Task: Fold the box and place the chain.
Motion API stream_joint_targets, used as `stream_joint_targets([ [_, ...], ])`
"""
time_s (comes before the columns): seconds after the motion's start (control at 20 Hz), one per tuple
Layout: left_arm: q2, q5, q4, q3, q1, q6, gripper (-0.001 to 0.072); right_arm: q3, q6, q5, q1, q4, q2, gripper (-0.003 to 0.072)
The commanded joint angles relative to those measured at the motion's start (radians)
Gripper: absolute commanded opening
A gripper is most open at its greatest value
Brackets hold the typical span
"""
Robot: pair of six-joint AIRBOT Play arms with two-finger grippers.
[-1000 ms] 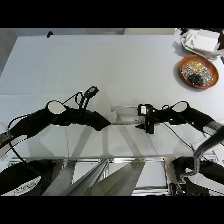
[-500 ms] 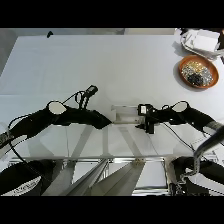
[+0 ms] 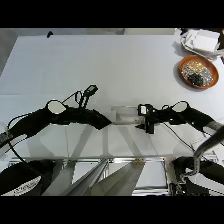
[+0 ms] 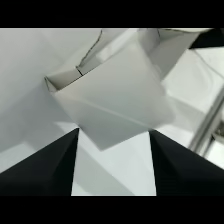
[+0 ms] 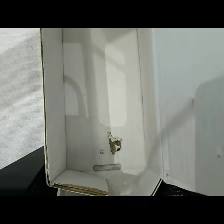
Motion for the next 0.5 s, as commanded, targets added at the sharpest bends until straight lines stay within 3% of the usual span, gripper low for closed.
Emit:
stream_joint_targets([
  [0.0, 0.002, -0.205, 0.025, -0.009, 0.055, 0.045, 0.0503, 0.000, 0.003, 0.001, 0.000, 0.001, 0.001, 0.0295],
  [0.25, 0.078, -0.272, -0.019, -0.106, 0.243, 0.129, 0.0503, 0.000, 0.003, 0.001, 0.000, 0.001, 0.001, 0.0295],
  [0.45, 0.114, -0.319, -0.018, -0.117, 0.415, 0.147, 0.0495, 0.000, 0.003, 0.001, 0.000, 0.001, 0.001, 0.0295],
])
